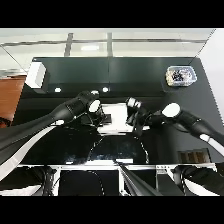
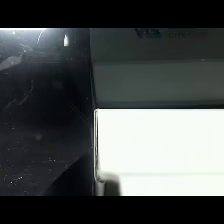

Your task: Fold the box and place the chain.

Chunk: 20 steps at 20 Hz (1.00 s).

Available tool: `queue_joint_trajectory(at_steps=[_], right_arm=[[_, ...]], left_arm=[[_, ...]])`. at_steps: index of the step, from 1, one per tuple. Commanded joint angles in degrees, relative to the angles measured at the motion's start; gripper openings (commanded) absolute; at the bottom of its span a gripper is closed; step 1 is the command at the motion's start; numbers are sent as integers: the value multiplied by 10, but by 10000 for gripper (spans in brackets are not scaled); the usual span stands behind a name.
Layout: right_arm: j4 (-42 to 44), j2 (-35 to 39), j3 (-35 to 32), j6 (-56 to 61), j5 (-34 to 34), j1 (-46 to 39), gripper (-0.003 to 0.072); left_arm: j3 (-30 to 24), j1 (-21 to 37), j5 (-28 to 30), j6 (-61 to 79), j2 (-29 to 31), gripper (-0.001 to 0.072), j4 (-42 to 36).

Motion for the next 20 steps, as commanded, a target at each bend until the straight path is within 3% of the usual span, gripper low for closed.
queue_joint_trajectory(at_steps=[1,3,5,8,11,15,20], right_arm=[[-138,57,45,332,146,-117,15],[-144,68,44,426,176,-235,15],[-127,64,0,518,112,-340,15],[-40,17,-74,539,111,-404,15],[34,-55,-86,448,178,-352,15],[128,-92,-84,389,142,-228,16],[130,-92,-16,374,188,-155,16]], left_arm=[[0,0,-4,1,0,28,2],[0,0,-5,1,0,29,2],[0,0,-5,1,0,28,2],[0,0,-5,1,0,28,1],[0,0,-5,1,0,28,2],[0,0,-5,1,0,28,2],[0,0,-5,1,0,28,2]])
